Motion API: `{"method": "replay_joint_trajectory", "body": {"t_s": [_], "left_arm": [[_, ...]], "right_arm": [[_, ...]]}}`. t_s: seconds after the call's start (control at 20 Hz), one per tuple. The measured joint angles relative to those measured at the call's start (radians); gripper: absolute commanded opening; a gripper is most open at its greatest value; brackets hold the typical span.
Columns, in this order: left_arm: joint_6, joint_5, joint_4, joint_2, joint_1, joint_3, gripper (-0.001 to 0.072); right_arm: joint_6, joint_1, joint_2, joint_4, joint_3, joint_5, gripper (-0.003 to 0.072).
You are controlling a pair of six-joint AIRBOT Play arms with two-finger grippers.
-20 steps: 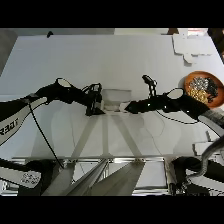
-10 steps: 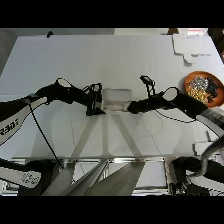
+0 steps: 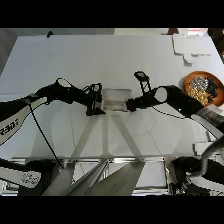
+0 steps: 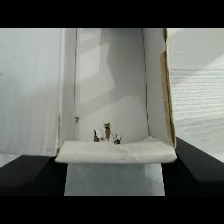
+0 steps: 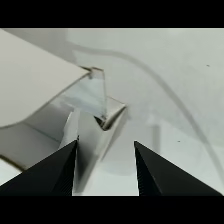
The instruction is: Fold the box and place the chain.
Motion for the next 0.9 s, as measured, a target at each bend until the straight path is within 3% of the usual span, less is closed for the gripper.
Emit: {"method": "replay_joint_trajectory", "body": {"t_s": [0.3, 0.9], "left_arm": [[0.0, 0.0, 0.0, 0.0, 0.0, 0.0, 0.0208], [0.0, 0.0, 0.0, 0.0, 0.0, 0.0, 0.0208]], "right_arm": [[0.269, 0.074, -0.039, -0.222, 0.065, 0.056, 0.0399], [0.503, 0.142, -0.156, -0.321, 0.184, 0.136, 0.0376]]}}
